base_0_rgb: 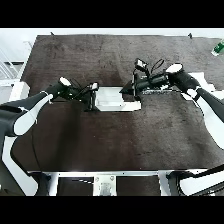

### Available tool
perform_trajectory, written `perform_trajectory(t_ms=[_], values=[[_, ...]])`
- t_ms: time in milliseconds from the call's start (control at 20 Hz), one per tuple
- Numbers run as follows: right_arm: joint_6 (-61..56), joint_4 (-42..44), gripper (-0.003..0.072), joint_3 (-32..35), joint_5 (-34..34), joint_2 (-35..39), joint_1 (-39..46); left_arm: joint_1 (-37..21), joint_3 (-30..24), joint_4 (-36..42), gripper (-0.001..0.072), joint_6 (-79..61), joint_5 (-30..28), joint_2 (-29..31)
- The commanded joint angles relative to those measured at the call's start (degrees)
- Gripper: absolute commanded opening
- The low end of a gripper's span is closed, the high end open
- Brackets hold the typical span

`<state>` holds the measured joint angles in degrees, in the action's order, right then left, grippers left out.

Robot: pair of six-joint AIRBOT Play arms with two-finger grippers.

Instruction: Fold the box and place the chain.

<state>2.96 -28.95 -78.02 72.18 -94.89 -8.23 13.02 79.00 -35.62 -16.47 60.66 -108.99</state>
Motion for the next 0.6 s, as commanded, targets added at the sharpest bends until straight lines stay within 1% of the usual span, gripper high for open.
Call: perform_trajectory(t_ms=[0, 100, 250, 400, 550], values=[[-4.4, 4.5, 0.0014, 0.1, -8.3, -0.3, -2.4, 0.0, 0.0, 0.0, 0.0527, 0.0, 0.0, 0.0], [-6.6, 4.5, 0.0014, 0.7, -12.8, -0.7, -2.8, 0.0, 0.0, -0.1, 0.0527, 0.0, 0.0, 0.0], [-7.6, 4.3, 0.0014, 0.7, -14.9, -2.3, -3.2, 0.0, 0.0, -0.1, 0.0526, 0.0, -0.2, 0.0], [-9.7, 4.3, 0.0014, 0.7, -19.9, -3.6, -3.2, 0.0, 0.0, -0.1, 0.0527, 0.0, -0.2, 0.0], [-10.5, 4.3, 0.0014, 0.7, -21.8, -5.0, -3.2, 0.0, 0.0, -0.1, 0.0526, 0.0, -0.2, 0.0]])
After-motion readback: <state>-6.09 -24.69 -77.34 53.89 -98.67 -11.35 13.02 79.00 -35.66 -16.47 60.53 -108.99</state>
